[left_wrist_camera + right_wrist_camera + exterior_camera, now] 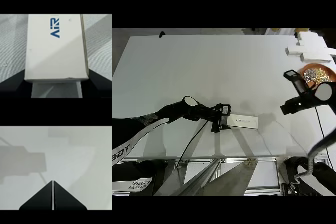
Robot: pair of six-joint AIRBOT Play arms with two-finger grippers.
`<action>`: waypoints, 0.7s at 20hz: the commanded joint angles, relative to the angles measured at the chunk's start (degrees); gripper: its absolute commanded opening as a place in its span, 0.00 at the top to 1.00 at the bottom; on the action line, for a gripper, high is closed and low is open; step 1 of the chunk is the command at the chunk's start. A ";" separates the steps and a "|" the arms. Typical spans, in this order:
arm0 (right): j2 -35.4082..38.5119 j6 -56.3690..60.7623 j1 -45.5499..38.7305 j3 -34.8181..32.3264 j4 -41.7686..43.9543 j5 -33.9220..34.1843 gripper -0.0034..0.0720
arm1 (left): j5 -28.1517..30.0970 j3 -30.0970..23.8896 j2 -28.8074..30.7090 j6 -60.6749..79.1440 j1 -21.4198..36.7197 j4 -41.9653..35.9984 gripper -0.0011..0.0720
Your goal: Fold the box and place the chain.
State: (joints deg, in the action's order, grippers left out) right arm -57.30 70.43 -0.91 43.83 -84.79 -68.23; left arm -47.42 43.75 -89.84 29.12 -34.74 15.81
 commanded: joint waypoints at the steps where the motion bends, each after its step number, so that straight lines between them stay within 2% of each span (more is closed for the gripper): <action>1: -0.63 2.01 -6.36 0.07 -0.48 -4.44 0.93 | -0.17 0.00 0.02 0.02 0.02 -2.01 0.70; 4: -0.63 1.99 -6.36 0.07 -0.48 -4.20 0.93 | 1.33 0.02 2.73 -2.43 1.99 -1.81 0.71; 7: -0.63 1.97 -6.36 0.09 -0.50 -4.42 0.93 | 1.33 0.02 11.15 -11.58 7.85 0.04 0.71; 11: -0.63 1.38 -6.36 0.09 -0.48 -4.44 0.93 | 1.33 0.00 24.11 -30.08 20.28 12.79 0.70; 14: -0.63 1.38 -6.36 0.09 -0.48 -4.44 0.93 | 1.18 0.00 30.53 -47.89 31.34 23.17 0.70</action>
State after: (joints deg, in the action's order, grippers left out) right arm -57.89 71.96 -7.18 43.86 -85.25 -72.55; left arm -46.37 43.72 -65.84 -0.69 -12.62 28.36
